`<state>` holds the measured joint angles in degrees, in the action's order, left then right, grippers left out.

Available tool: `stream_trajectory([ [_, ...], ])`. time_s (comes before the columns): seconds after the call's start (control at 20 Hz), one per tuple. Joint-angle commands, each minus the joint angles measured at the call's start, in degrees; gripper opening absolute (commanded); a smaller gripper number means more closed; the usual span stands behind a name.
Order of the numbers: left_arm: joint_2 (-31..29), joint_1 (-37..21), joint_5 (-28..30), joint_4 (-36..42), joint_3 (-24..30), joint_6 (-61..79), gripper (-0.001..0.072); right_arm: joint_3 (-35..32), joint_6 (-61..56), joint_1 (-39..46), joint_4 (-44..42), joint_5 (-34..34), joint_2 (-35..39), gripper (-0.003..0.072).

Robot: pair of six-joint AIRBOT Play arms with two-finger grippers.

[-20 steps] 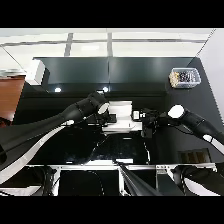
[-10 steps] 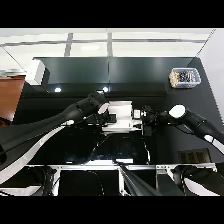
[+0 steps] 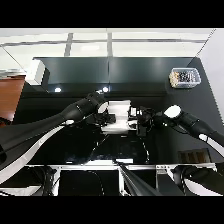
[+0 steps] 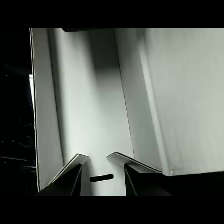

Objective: Fold the box and place the chain.

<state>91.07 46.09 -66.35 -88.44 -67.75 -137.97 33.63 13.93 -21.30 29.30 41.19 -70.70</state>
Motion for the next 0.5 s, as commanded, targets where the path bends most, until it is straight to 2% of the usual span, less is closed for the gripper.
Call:
stream_trajectory([
  [0.0,0.0,0.0,0.3,0.3,0.0,-0.1,0.0027,0.0,0.0,-0.4,-1.7,0.0,-0.7,0.0297],
  [0.45,0.0,0.0,0.3,0.4,0.0,-0.1,0.0026,0.0,0.0,-0.4,-4.2,-0.1,-2.0,0.0297],
])
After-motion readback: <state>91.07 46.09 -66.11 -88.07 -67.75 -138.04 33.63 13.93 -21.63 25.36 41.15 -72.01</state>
